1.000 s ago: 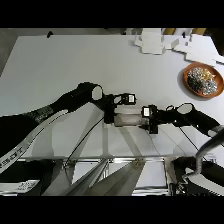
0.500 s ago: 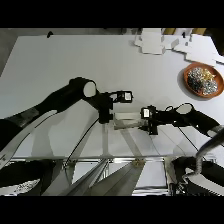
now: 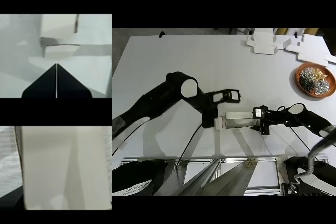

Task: Fold the box and place the chain.

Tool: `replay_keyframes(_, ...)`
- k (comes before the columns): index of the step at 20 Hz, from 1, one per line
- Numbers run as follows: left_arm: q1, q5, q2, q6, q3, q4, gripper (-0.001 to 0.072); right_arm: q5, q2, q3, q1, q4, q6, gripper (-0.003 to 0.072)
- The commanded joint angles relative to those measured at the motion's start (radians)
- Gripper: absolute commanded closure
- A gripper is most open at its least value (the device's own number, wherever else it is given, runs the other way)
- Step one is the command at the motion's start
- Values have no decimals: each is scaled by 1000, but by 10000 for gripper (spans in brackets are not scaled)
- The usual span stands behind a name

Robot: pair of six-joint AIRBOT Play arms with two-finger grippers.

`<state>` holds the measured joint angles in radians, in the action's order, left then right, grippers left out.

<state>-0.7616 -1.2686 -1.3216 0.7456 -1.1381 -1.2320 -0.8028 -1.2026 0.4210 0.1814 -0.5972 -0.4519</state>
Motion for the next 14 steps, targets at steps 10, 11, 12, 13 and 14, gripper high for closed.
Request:
replay_keyframes(10, -169, 677, -159, 226, 0, 116, 705, -1, 1, 1, -1, -1, -2, 283)
replay_keyframes(11, -156, 721, -186, 271, 0, 117, 701, -2, 1, 1, -1, -1, -2, 283)
replay_keyframes(12, -143, 762, -211, 322, 0, 117, 703, -1, 1, 1, -1, -1, -2, 283)
replay_keyframes(13, -133, 788, -230, 354, 0, 117, 703, -2, 1, 1, -1, -1, -2, 283)
replay_keyframes(14, -126, 803, -248, 362, 0, 118, 703, -1, 1, 1, -1, -1, -2, 283)
